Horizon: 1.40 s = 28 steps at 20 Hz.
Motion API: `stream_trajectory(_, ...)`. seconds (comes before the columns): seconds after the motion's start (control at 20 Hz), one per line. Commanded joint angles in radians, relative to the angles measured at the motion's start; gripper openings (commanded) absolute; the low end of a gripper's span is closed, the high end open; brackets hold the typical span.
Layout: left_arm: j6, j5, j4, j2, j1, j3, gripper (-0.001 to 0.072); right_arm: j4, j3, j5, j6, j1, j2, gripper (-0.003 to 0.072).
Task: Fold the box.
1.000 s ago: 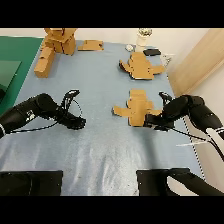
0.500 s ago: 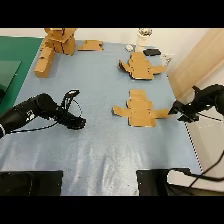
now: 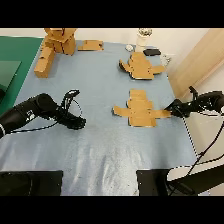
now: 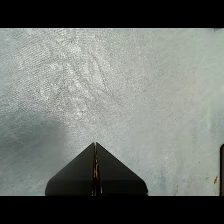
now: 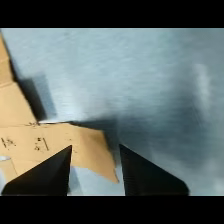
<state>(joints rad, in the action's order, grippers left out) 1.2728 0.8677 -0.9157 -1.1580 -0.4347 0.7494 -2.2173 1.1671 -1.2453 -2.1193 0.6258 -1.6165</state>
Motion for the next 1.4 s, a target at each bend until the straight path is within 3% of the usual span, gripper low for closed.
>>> stream_trajectory(0.0, 0.0, -0.004, 0.004, 0.0, 0.0, 0.0, 0.0014, -0.061, 0.007, -0.06, -0.081, -0.034, -0.019, 0.0444)
stream_trajectory(0.1, 0.0, -0.004, 0.004, 0.0, 0.0, 0.0, 0.0014, -0.061, 0.006, -0.076, -0.082, -0.069, -0.019, 0.0443)
stream_trajectory(0.2, 0.0, -0.003, 0.004, 0.0, 0.0, 0.0, 0.0014, -0.057, 0.006, -0.077, -0.086, -0.107, -0.025, 0.0358)
stream_trajectory(0.35, 0.001, 0.005, 0.02, 0.0, 0.0, 0.0, 0.0014, -0.053, 0.006, -0.084, -0.087, -0.146, -0.029, 0.0328)
stream_trajectory(0.5, 0.0, 0.011, 0.11, 0.0, 0.0, 0.0, 0.0014, -0.061, 0.006, -0.134, -0.087, -0.167, -0.029, 0.0005)
stream_trajectory(0.7, -0.001, 0.073, 0.132, 0.0, 0.004, 0.03, 0.0016, -0.178, -0.044, -0.167, -0.09, -0.254, 0.008, 0.0002)
stream_trajectory(0.75, -0.001, 0.09, 0.132, 0.0, 0.012, 0.047, 0.007, -0.24, -0.093, -0.137, -0.114, -0.284, 0.032, 0.0002)
stream_trajectory(0.8, 0.0, 0.097, 0.137, 0.0, 0.02, 0.06, 0.0395, -0.309, -0.161, -0.087, -0.146, -0.32, 0.066, 0.0002)
stream_trajectory(0.85, 0.001, 0.099, 0.139, 0.0, 0.032, 0.069, 0.0576, -0.359, -0.228, -0.047, -0.183, -0.358, 0.102, 0.0002)
stream_trajectory(1.1, 0.0, 0.179, 0.139, -0.024, 0.164, 0.072, 0.0579, -0.379, -0.531, 0.218, -0.288, -0.618, 0.336, 0.0002)
stream_trajectory(1.25, -0.044, 0.198, 0.162, -0.06, 0.249, 0.072, 0.058, -0.372, -0.631, 0.385, -0.29, -0.729, 0.464, 0.0002)
stream_trajectory(1.35, -0.151, 0.211, 0.268, -0.099, 0.29, 0.072, 0.058, -0.363, -0.665, 0.428, -0.29, -0.807, 0.531, 0.0002)
